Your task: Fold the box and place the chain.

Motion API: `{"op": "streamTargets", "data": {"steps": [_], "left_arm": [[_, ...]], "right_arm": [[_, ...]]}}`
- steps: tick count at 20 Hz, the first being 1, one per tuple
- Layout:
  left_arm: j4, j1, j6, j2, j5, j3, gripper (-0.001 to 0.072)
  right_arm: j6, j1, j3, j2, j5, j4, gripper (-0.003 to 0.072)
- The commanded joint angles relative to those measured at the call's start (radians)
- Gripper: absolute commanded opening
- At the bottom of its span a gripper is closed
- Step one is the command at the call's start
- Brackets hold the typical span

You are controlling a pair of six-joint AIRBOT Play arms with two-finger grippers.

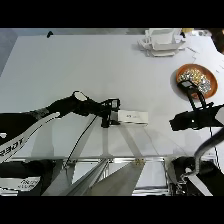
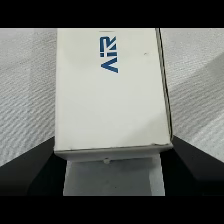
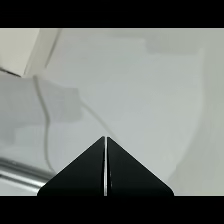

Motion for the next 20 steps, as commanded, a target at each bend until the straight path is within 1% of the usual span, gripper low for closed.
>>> {"op": "streamTargets", "data": {"steps": [1,4,20], "left_arm": [[0.0,0.0,0.0,0.0,0.001,0.0,0.0085],[0.0,0.0,0.0,0.0,0.0,0.0,0.0085],[0.0,0.0,0.0,0.0,-0.001,0.0,0.0085]], "right_arm": [[0.105,-0.015,-0.026,0.002,0.121,-0.008,0.0022],[0.172,-0.015,-0.026,0.002,0.132,-0.008,0.0022],[0.175,-0.015,-0.026,0.002,0.124,-0.005,0.0021]]}}
